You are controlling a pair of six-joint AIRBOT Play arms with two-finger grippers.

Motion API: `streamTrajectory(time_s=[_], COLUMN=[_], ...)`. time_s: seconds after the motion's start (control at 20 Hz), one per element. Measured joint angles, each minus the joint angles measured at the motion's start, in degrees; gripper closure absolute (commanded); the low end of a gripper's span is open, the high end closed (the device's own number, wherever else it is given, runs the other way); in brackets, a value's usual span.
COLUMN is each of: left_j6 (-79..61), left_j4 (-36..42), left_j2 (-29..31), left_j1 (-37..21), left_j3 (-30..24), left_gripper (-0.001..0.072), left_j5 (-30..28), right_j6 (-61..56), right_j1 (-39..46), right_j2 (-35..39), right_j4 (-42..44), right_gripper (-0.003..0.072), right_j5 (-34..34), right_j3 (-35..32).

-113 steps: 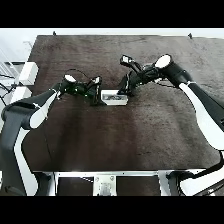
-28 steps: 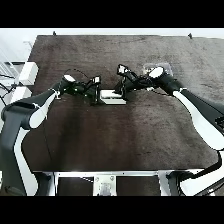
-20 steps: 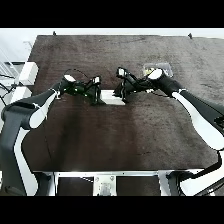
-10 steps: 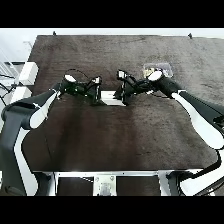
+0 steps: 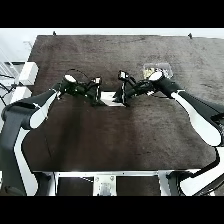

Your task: Fold the box and place the chain.

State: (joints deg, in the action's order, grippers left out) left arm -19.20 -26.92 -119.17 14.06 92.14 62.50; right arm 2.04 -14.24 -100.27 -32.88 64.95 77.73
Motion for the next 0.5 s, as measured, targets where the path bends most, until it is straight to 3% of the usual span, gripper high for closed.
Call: streamTrajectory(time_s=[0.15,0.2,0.35,0.5], left_j6=[-0.02,-0.11,-0.17,-0.26], left_j4=[-0.17,-0.24,-0.35,-0.42], left_j2=[0.04,0.04,0.04,0.04], left_j1=[-0.13,-0.09,-0.04,-0.04], left_j3=[0.0,0.0,0.0,0.0], left_gripper=[0.013,0.0131,0.013,0.013], left_j5=[0.37,0.59,0.87,0.94], right_j6=[0.68,0.83,1.09,0.2], right_j1=[1.53,1.77,2.43,2.43], right_j2=[0.0,0.0,-0.07,-0.61], right_j4=[2.36,2.75,3.8,4.42], right_gripper=[0.0393,0.042,0.0668,0.067], right_j5=[-1.2,-0.87,-1.27,-1.6], right_j3=[0.09,0.09,0.09,0.04])
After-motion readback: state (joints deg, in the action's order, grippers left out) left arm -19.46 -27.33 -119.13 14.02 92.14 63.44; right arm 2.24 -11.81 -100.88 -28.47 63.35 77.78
